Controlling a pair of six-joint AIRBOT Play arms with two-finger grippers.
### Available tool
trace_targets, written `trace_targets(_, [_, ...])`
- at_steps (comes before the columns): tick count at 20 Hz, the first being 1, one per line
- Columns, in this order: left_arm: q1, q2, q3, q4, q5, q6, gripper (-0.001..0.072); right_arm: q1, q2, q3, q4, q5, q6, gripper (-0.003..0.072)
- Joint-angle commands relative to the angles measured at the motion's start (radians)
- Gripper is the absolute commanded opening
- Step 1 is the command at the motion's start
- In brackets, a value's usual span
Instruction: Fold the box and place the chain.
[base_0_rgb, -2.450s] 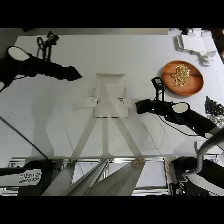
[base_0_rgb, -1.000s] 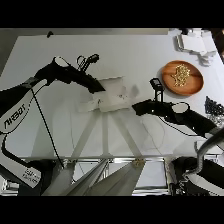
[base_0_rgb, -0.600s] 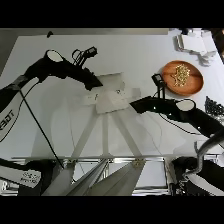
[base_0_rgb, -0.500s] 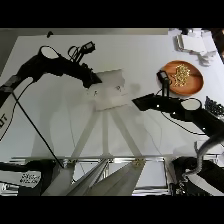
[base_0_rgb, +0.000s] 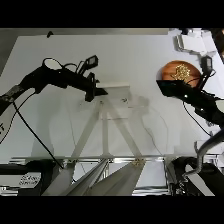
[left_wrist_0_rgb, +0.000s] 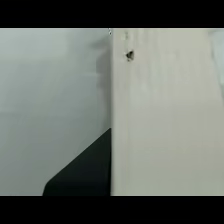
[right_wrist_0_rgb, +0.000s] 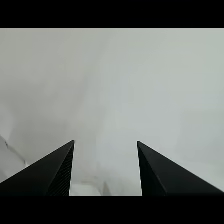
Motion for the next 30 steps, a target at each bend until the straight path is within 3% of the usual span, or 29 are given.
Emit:
trace_targets(1, [-0.018,-0.039,-0.018,0.083,0.055,0.119,0.0005,-0.032,0.018,0.001,0.000,0.008,0.001,0.0454])
trace_targets(8, [-0.018,-0.065,-0.018,-0.103,0.172,0.213,0.0003,-0.032,0.018,0.001,-0.035,0.009,0.001,0.0453])
trace_targets(19, [-0.017,-0.149,-0.018,-0.079,0.159,0.212,0.0007,-0.032,0.018,0.001,-0.082,0.094,0.000,0.0453])
trace_targets(23, [-0.018,-0.149,-0.018,-0.080,0.159,0.212,0.0007,-0.030,0.018,0.001,-0.121,0.243,-0.061,0.0455])
trace_targets(25, [-0.018,-0.149,-0.018,-0.080,0.159,0.212,0.0007,0.005,0.018,0.001,-0.156,0.283,-0.114,0.0455])
trace_targets(30, [-0.018,-0.149,-0.018,-0.080,0.159,0.212,0.0008,0.205,-0.001,0.001,-0.351,0.217,-0.151,0.0454])
